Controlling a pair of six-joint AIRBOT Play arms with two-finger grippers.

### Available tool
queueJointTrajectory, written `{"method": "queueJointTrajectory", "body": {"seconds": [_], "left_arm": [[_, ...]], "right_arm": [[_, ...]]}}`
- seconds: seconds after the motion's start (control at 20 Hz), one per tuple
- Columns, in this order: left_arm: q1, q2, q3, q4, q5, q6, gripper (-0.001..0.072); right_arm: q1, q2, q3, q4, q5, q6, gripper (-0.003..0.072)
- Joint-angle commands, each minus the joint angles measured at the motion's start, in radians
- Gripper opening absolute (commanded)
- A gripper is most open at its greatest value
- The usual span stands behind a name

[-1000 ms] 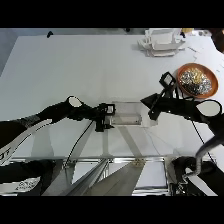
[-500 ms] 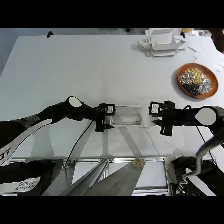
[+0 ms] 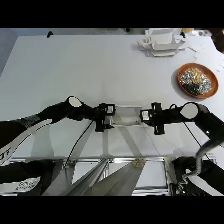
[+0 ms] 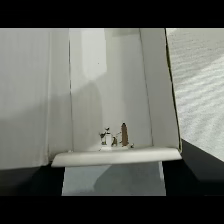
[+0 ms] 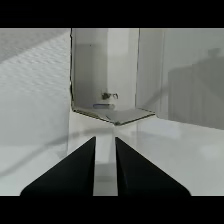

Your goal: Fold the box and place the chain.

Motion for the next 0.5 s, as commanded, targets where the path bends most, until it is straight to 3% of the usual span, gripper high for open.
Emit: {"method": "queueJointTrajectory", "body": {"seconds": [0.0,0.15,0.3,0.45], "left_arm": [[0.001,0.001,0.000,0.000,0.000,0.000,0.0273],[0.001,0.001,0.000,0.000,0.000,0.000,0.0273],[0.001,0.001,0.000,0.000,0.000,0.000,0.0273],[0.001,0.001,0.000,0.000,0.000,0.000,0.0273]], "right_arm": [[0.002,-0.080,0.000,0.016,-0.040,-0.026,0.0179],[-0.016,-0.088,-0.001,0.092,-0.093,-0.058,0.0178],[-0.098,-0.088,-0.001,0.208,-0.049,-0.142,0.0178],[-0.111,-0.088,-0.018,0.222,-0.004,-0.217,0.0178]]}}
